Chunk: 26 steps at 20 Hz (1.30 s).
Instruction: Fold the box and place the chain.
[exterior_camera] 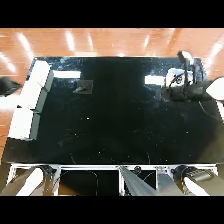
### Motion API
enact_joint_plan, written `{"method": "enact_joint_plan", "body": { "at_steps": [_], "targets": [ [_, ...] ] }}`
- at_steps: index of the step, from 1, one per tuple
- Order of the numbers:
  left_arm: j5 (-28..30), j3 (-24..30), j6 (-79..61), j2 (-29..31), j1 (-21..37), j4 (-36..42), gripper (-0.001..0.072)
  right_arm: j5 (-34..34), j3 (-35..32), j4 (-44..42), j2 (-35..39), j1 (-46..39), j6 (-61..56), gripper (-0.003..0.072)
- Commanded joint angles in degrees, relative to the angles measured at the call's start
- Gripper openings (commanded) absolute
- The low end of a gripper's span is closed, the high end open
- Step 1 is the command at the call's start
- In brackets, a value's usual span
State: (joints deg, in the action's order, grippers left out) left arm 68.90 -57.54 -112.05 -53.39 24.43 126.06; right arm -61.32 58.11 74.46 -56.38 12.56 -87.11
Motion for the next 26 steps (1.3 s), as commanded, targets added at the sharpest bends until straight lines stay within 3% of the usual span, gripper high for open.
{"method": "enact_joint_plan", "body": {
  "at_steps": [1, 4, 5, 7, 10, 12, 26],
  "targets": [
    [-3.61, 3.1, 2.34, 0.59, -21.03, -0.28, 0.0018, -4.7, 7.1, 9.64, -1.31, -1.6, -6.64, 0.0031],
    [-13.29, 6.71, 16.48, 0.02, -38.69, -20.52, 0.0018, -16.11, 4.85, 17.7, -1.2, -8.33, -7.28, 0.0031],
    [-16.22, 9.09, 24.87, -0.96, -42.93, -27.63, 0.0019, -16.7, 2.67, 18.67, -1.22, -10.03, -7.85, 0.0031],
    [-20.11, 13.25, 30.53, -3.85, -46.95, -30.47, 0.0021, -13.31, -3.54, 18.62, -1.22, -11.89, -8.28, 0.0031],
    [-17.68, 12.96, 29.14, -7.15, -46.53, -30.08, 0.0021, -5.95, -9.66, 18.75, -1.22, -12.09, -8.28, 0.003],
    [-17.31, 11.65, 29.16, -7.17, -44.52, -28.65, 0.0021, -3.28, -10.03, 18.49, -1.22, -12.09, -8.31, 0.003],
    [-18.58, 10.69, 29.16, -7.23, -43.52, -27.61, 0.0021, -3.08, -10.03, 18.38, -1.22, -12.09, -8.26, 0.003]
  ]
}}
